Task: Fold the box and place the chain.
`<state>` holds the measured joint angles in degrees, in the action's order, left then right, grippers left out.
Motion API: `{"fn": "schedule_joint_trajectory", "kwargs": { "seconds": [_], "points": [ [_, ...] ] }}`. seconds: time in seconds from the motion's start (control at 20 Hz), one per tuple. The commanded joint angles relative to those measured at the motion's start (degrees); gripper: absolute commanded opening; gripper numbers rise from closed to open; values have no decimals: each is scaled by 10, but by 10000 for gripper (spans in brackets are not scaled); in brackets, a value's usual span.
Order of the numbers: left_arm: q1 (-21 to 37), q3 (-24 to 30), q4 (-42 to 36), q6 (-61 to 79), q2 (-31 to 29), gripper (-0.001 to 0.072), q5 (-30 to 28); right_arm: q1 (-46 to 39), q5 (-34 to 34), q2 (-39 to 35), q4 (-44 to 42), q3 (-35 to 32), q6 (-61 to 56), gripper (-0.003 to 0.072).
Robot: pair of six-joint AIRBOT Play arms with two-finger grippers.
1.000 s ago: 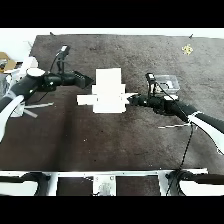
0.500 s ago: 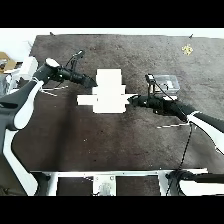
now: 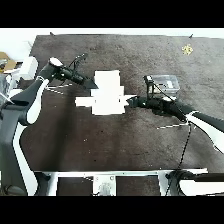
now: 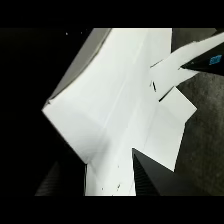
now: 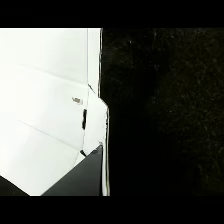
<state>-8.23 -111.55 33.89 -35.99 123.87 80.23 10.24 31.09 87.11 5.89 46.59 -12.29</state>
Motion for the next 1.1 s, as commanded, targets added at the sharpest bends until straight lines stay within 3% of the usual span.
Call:
{"fn": "schedule_joint_trajectory", "kwargs": {
  "seconds": [0.0,0.1,0.15,0.5,0.55,0.65,0.7,0.8,0.85,1.0,1.05],
  "points": [
    [0,-8,-29,-2,23,459,53,-1,2,0,-2,0,14,-1],
    [0,-8,-52,0,32,457,52,-1,2,0,-2,0,14,0],
    [0,-8,-63,0,35,363,52,-1,2,0,-2,0,15,0],
    [0,-8,-68,0,38,333,60,-1,0,0,-2,0,21,0],
    [0,-8,-68,0,38,227,60,-1,0,0,-2,0,21,0],
    [0,-8,-68,0,38,220,65,-1,0,0,-2,1,21,0],
    [0,-8,-67,0,38,122,72,-1,0,0,-2,1,21,0],
    [0,-8,-54,0,38,108,85,-1,-3,0,-2,1,21,-1],
    [0,-8,-46,1,38,14,92,-1,-5,0,-2,1,21,0],
    [0,-8,-35,6,37,12,91,-1,-5,0,-2,2,21,2],
    [0,-8,-35,21,37,11,92,-1,-8,-1,-2,2,22,166]
  ]
}}
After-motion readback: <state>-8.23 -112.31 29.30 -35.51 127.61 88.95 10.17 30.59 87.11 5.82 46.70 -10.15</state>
